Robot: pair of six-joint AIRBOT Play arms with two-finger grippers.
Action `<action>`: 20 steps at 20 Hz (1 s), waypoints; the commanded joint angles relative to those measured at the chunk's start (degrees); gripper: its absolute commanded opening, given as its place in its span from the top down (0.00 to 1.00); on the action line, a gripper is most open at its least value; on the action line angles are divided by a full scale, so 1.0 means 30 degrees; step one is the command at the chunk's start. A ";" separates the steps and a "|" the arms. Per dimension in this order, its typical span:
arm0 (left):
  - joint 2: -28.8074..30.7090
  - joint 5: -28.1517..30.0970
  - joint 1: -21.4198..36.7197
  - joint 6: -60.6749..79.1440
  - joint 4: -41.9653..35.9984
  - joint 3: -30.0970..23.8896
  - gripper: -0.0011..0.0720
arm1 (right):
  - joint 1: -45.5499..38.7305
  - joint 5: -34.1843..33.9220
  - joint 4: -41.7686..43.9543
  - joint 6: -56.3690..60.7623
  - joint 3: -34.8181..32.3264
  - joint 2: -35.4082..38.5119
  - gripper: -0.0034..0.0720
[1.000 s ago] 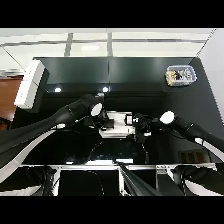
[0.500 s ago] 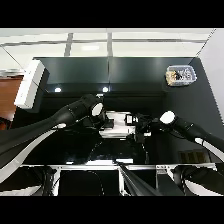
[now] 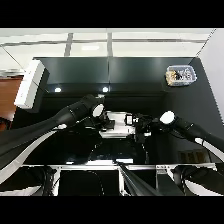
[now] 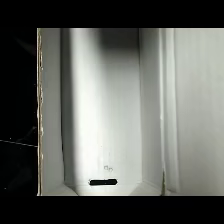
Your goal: Fold the box and place the chain.
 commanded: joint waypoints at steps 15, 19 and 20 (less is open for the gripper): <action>0.0109 0.0073 -0.0153 -0.0335 0.1224 0.0022 0.95 | -0.1078 0.1727 -0.4051 0.3067 0.0007 0.3082 0.02; 0.0109 0.0073 -0.0153 -0.0328 0.1093 0.0022 0.95 | -0.1056 0.2178 -0.3461 0.3016 0.0007 0.3075 0.02; 0.0109 0.0073 -0.0153 -0.0335 0.1093 0.0022 0.95 | -0.1049 0.2470 -0.3191 0.3002 0.0000 0.3053 0.02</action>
